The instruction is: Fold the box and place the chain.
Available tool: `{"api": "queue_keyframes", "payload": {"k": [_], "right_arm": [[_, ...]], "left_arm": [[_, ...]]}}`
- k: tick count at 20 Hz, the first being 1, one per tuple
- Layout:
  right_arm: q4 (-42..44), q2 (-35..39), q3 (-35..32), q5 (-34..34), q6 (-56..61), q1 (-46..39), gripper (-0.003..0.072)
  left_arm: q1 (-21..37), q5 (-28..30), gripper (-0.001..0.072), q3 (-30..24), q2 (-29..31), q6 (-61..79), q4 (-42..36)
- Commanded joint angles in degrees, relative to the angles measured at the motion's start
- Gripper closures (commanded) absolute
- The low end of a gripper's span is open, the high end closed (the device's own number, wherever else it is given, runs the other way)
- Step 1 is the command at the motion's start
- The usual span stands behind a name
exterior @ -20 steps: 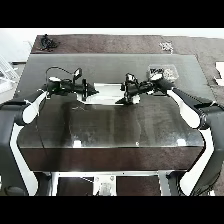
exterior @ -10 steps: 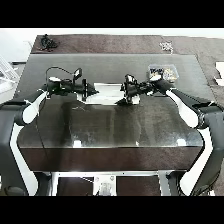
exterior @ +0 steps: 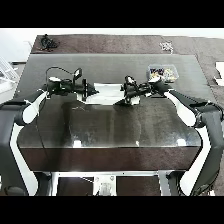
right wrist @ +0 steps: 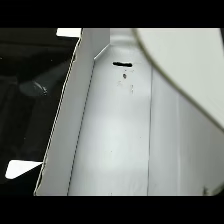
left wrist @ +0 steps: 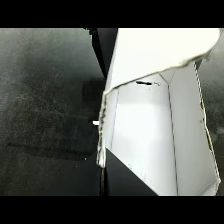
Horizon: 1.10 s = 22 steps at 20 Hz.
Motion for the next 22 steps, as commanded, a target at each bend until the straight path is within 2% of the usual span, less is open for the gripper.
{"api": "queue_keyframes", "payload": {"k": [1, 22], "right_arm": [[0.7, -0.28, -0.02, 0.02, -0.04, -0.35, -0.0032], [2.21, -2.34, 1.46, 1.29, -1.73, -1.38, -0.003]], "left_arm": [[0.02, 0.0, 0.0689, -0.02, -0.04, 0.02, 0.02], [0.02, 0.0, 0.0689, -0.02, -0.04, 0.02, 0.02]]}}
